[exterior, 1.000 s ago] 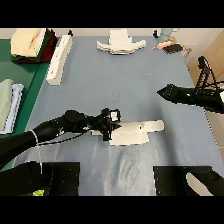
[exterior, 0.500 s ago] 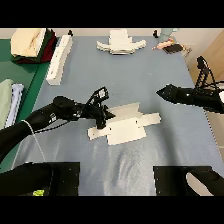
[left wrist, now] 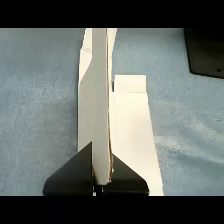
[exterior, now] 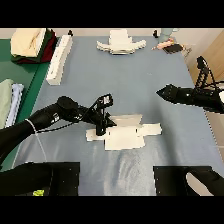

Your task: Fold the box.

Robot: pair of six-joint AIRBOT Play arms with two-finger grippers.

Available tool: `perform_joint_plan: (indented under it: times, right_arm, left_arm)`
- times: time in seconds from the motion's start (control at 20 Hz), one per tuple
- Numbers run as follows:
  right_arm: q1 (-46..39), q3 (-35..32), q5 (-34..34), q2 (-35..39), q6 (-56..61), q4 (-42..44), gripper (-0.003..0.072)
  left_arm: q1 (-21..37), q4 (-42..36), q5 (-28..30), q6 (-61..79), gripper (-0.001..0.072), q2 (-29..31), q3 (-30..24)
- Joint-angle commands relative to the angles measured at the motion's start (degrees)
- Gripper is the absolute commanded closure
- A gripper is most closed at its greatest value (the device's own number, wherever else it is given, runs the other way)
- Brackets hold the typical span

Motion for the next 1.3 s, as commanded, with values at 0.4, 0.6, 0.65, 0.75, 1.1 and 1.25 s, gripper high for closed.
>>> perform_joint_plan:
  times: [0.4,0.6,0.65,0.75,1.1,1.25]
  right_arm:
    - [0.0,0.04,-0.07,-0.04,0.02,-0.52,0.0462]
    - [0.0,0.04,-0.07,-0.02,0.02,-0.55,0.0462]
    - [0.0,0.04,-0.07,-0.02,0.04,-0.52,0.0463]
    - [0.0,0.04,-0.07,-0.02,0.02,-0.52,0.0462]
    - [0.0,0.04,-0.07,-0.02,-0.02,-0.63,0.0462]
    - [0.0,0.04,-0.07,-0.02,-0.11,-0.63,0.0462]
  left_arm:
    - [3.93,-2.47,-10.32,-1.16,0.0696,-5.46,3.93]
    - [3.23,-2.71,-9.64,-1.33,0.0696,-5.53,2.34]
    - [3.23,-2.69,-8.74,-1.09,0.0696,-5.53,1.97]
    - [3.23,-2.67,-7.63,-0.87,0.0696,-5.53,1.81]
    - [2.54,-0.94,-1.68,0.98,0.0696,-5.53,2.45]
    - [1.79,0.0,-1.75,0.66,0.0696,-5.53,2.49]
